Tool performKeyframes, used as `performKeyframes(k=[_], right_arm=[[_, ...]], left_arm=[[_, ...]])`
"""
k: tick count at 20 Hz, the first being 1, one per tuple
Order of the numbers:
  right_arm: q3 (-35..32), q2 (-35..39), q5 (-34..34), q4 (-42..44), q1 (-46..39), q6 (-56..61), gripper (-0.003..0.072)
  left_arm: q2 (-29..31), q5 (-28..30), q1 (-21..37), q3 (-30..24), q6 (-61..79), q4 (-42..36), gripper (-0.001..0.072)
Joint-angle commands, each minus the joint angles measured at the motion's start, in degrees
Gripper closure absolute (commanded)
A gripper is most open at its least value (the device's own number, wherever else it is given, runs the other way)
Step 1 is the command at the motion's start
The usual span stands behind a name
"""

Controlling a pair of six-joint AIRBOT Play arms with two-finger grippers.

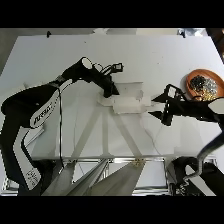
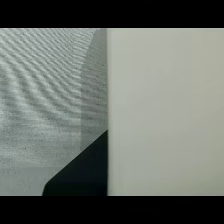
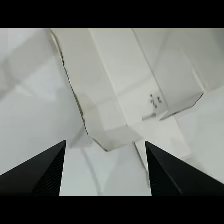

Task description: Fold the box and place the chain.

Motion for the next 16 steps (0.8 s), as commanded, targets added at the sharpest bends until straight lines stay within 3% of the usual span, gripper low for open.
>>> performKeyframes(k=[1,8,13,16], right_arm=[[-2.51,-3.89,-5.62,-1.97,1.11,-5.7,0.013],[-2.45,-18.93,-13.75,8.17,1.11,-19.08,0.013],[-2.43,-22.67,-14.01,22.58,1.14,-28.41,0.013],[-1.53,-22.67,-13.92,24.11,1.11,-28.2,0.013]], left_arm=[[-0.02,0.0,-0.02,0.0,0.02,0.0,0.07],[-0.02,0.0,-0.02,0.0,0.02,0.0,0.07],[-0.02,0.0,-0.02,0.0,0.02,0.0,0.07],[-0.02,-0.02,-0.02,0.0,0.02,0.0,0.07]])
